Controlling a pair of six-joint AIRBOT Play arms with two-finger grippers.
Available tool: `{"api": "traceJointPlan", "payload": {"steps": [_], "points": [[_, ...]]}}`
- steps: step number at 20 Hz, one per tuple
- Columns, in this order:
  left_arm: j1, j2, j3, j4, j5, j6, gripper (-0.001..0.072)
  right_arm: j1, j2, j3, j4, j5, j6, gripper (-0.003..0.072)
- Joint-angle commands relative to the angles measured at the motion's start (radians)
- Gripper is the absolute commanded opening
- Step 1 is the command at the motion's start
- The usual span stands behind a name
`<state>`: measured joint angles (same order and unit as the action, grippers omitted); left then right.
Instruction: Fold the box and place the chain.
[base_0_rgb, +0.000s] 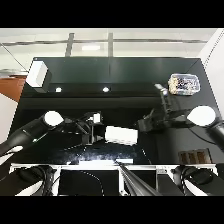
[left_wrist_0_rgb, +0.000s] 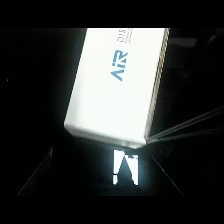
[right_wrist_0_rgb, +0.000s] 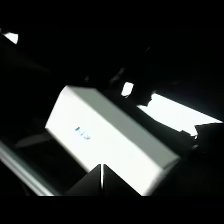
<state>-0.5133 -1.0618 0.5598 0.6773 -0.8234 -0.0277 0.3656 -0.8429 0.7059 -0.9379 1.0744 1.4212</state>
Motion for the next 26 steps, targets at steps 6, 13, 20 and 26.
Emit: {"api": "traceJointPlan", "payload": {"steps": [6, 13, 20, 26], "points": [[-0.082, -0.018, 0.156, 0.095, -0.072, -0.186, 0.071, -0.229, 0.03, 0.029, -0.117, 0.068, -0.001, 0.0032], [-0.196, -0.28, 0.333, 0.01, -0.075, -0.063, 0.0708, -0.228, 0.03, 0.029, -0.118, 0.072, -0.001, 0.0032], [-0.209, -0.344, 0.343, -0.039, -0.112, -0.016, 0.0708, -0.228, 0.03, 0.028, -0.118, 0.073, -0.001, 0.0031], [-0.211, -0.357, 0.343, -0.039, -0.1, -0.015, 0.0709, -0.228, 0.03, 0.028, -0.118, 0.073, -0.002, 0.0032]]}}
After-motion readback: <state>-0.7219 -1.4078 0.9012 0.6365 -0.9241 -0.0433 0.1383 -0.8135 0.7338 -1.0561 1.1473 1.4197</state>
